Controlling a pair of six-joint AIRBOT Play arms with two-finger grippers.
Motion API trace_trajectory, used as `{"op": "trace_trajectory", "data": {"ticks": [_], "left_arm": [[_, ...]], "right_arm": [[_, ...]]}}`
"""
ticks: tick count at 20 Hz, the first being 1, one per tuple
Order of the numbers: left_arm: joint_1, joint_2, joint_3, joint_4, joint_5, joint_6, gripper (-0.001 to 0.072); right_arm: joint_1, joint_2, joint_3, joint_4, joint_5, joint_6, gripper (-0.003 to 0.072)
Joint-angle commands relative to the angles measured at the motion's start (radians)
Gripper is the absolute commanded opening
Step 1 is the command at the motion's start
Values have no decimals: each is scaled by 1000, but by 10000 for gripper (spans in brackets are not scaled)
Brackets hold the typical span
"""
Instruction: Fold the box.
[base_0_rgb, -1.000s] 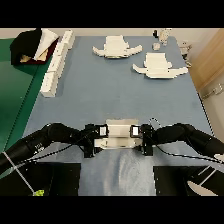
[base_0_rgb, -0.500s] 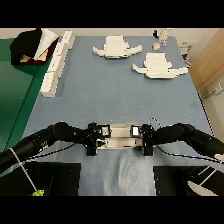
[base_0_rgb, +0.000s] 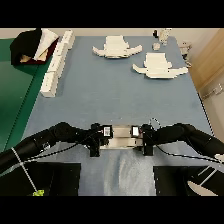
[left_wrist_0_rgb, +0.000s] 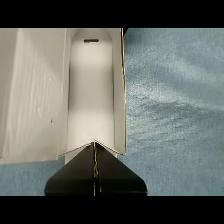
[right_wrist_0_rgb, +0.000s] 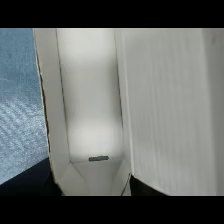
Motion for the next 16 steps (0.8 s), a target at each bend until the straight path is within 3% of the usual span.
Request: {"op": "trace_trajectory", "data": {"ticks": [1, 5, 6, 7, 8, 15, 16], "left_arm": [[-1, -11, 2, -16, 9, 4, 15], [-1, -36, 2, -27, 38, 25, 17], [-1, -36, 2, -26, 41, 26, 64], [-1, -36, 2, -27, 40, 22, 425], [-1, -36, 2, -35, 42, 11, 588], [-1, -36, 2, -34, 41, 5, 576], [0, -34, 2, -28, 41, -27, 336]], "right_arm": [[1, 0, 0, 2, 0, 0, 452], [1, 0, 0, 2, 0, 0, 452], [1, 0, 0, 2, 0, 0, 452], [1, 0, 0, 2, 0, 0, 452], [1, 0, 0, 2, 0, 0, 452], [1, 0, 0, 2, 0, 0, 452], [1, 0, 0, 2, 0, 0, 452]]}}
